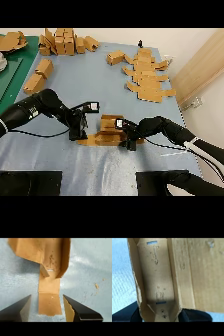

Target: Fold the box.

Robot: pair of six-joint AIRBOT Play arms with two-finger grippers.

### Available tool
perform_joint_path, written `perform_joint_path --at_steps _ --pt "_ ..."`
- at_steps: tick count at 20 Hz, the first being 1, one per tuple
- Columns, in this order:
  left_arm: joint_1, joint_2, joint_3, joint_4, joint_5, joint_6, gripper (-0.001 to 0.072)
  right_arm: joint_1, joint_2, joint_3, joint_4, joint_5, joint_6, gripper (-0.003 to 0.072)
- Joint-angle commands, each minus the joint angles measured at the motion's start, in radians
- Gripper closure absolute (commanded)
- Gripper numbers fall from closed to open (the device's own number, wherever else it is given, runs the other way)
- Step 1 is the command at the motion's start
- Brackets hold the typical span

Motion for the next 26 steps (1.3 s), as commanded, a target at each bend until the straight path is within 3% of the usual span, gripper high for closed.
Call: perform_joint_path --at_steps 1,5,15,16,17,18,21,22,23,26 --pt "-0.087 -0.016 -0.031 0.053 0.066 0.018 0.0121 0.000 0.001 -0.001 -0.002 0.000 0.000 0.0164" --pt "-0.150 -0.041 -0.030 0.045 0.176 0.014 0.0121 0.000 0.001 -0.001 -0.002 0.000 0.000 0.0164" --pt "-0.200 -0.076 -0.030 0.045 0.249 -0.075 0.0125 0.000 0.001 -0.001 -0.002 0.000 0.000 0.0164" --pt "-0.200 -0.076 -0.030 0.044 0.249 -0.075 0.0189 0.000 0.001 -0.001 -0.002 0.000 0.000 0.0164" --pt "-0.201 -0.076 -0.030 0.044 0.245 -0.075 0.0391 0.000 0.001 -0.001 -0.002 0.000 0.000 0.0164" --pt "-0.200 -0.076 -0.030 0.044 0.246 -0.075 0.0477 0.000 0.001 -0.001 -0.002 0.000 0.000 0.0164" --pt "-0.201 -0.076 -0.030 0.044 0.251 -0.075 0.0480 0.000 0.001 -0.001 -0.002 0.000 0.000 0.0164" --pt "-0.202 -0.076 -0.030 0.043 0.256 -0.075 0.0544 0.000 0.001 -0.001 -0.002 0.000 0.000 0.0164" --pt "-0.207 -0.076 -0.030 0.044 0.259 -0.074 0.0671 0.000 0.001 -0.001 -0.002 0.000 0.000 0.0164" --pt "-0.247 -0.076 -0.030 0.041 0.280 -0.074 0.0669 0.000 0.001 -0.001 -0.002 0.000 0.000 0.0164"
